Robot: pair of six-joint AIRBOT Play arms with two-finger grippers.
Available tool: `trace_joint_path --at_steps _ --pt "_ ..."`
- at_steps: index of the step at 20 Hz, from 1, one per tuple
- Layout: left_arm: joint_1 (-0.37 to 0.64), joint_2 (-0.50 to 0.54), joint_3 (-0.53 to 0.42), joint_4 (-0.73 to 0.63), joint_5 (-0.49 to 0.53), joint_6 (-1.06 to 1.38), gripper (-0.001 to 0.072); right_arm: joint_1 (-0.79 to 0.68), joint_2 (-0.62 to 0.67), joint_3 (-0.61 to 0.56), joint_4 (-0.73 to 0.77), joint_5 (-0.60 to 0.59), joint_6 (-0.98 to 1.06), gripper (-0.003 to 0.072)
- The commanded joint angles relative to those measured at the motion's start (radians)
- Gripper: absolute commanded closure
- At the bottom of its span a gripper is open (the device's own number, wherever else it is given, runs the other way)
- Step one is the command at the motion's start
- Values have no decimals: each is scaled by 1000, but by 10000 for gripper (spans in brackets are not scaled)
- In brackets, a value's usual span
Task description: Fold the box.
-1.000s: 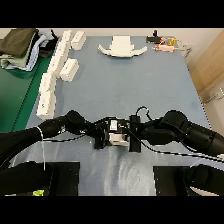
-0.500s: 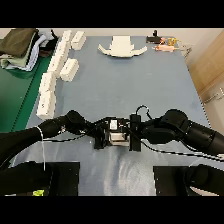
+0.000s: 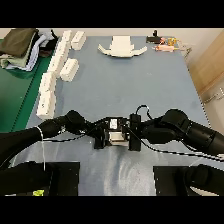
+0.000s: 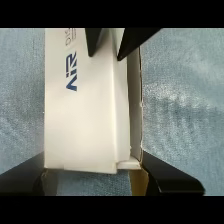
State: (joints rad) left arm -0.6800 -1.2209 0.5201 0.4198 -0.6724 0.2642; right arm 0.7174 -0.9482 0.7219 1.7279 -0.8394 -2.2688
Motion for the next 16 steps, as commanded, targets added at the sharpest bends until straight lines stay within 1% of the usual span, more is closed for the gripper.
trace_joint_path --at_steps 1,7,12,16 --pt "0 0 0 -1 0 0 247 1 -4 -16 36 -8 1 576" --pt "0 0 0 -1 0 0 247 1 -18 -23 122 -29 0 587" --pt "0 0 0 -1 0 0 247 1 -20 -23 124 -58 2 587" --pt "0 0 0 -1 0 0 247 1 -54 -23 124 -85 2 582"
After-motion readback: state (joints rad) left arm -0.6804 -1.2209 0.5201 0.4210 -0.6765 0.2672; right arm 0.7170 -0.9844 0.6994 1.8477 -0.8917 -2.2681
